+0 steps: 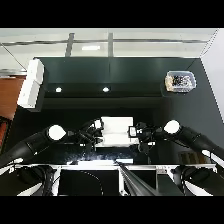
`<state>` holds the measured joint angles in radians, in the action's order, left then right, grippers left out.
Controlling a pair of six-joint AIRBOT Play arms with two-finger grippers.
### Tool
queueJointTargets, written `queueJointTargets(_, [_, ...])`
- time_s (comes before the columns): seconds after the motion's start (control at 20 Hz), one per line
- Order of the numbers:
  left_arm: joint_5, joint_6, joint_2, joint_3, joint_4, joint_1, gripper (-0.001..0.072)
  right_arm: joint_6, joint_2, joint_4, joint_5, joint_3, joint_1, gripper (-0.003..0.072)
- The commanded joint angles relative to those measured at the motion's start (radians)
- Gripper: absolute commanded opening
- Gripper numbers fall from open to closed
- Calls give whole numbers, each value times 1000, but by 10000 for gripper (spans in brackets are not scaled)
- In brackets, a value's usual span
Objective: Fold the box and place the chain.
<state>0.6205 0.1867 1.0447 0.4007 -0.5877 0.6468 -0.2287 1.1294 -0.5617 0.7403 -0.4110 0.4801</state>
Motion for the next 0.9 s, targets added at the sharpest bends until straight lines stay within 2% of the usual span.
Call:
queueJointTargets(0.0, [-14,-1,17,0,32,0,215,1,0,1,0,0,0,427])
queueJointTargets(0.3, [-16,-168,19,0,171,1,215,1,0,1,0,0,0,427])
queueJointTargets(0.55, [-10,-183,27,0,165,1,215,1,0,1,0,0,0,427])
queueJointTargets(0.7, [11,-183,27,0,90,19,212,1,0,1,0,0,0,427])
queueJointTargets(0.75, [9,-182,27,0,76,29,166,1,0,1,0,0,0,427])
queueJointTargets(0.85, [-17,-181,27,0,76,37,160,1,0,1,0,0,0,427])
